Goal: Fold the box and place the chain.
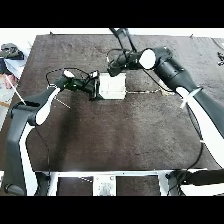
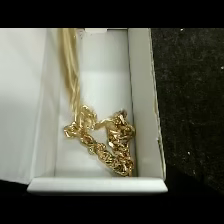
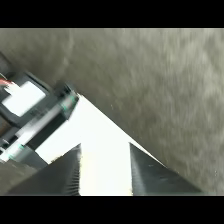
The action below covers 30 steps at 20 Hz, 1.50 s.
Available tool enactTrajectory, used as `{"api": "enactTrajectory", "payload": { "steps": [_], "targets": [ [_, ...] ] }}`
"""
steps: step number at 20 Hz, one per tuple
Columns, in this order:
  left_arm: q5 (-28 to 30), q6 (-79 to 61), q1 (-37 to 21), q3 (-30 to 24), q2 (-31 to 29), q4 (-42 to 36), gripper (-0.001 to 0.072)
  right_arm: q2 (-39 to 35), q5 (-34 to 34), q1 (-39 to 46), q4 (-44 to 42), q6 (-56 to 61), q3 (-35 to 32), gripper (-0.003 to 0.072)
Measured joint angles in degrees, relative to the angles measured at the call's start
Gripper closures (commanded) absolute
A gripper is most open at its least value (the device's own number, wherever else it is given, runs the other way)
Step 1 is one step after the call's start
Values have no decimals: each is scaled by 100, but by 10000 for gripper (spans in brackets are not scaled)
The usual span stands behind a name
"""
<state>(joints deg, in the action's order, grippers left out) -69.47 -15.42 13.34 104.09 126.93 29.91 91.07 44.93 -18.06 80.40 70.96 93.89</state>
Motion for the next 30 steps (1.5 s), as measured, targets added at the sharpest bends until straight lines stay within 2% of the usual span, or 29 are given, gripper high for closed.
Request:
{"api": "enactTrajectory", "payload": {
  "steps": [4,8,12,15,20,30],
  "targets": [
    [0,0,0,0,0,0,576,-13,442,514,127,330,-192,374],
    [0,0,0,0,0,-2,576,-551,540,1421,144,892,-1261,373],
    [0,0,0,0,0,-2,576,-848,74,2332,42,1611,-2559,373],
    [0,0,0,0,0,-2,576,-776,-525,2712,-284,1862,-3230,373],
    [0,0,0,0,0,-4,576,-428,-1364,2898,-844,1991,-3600,372],
    [-2,0,0,0,0,-31,576,-68,-2944,2949,-1633,2037,-3683,373]
  ]
}}
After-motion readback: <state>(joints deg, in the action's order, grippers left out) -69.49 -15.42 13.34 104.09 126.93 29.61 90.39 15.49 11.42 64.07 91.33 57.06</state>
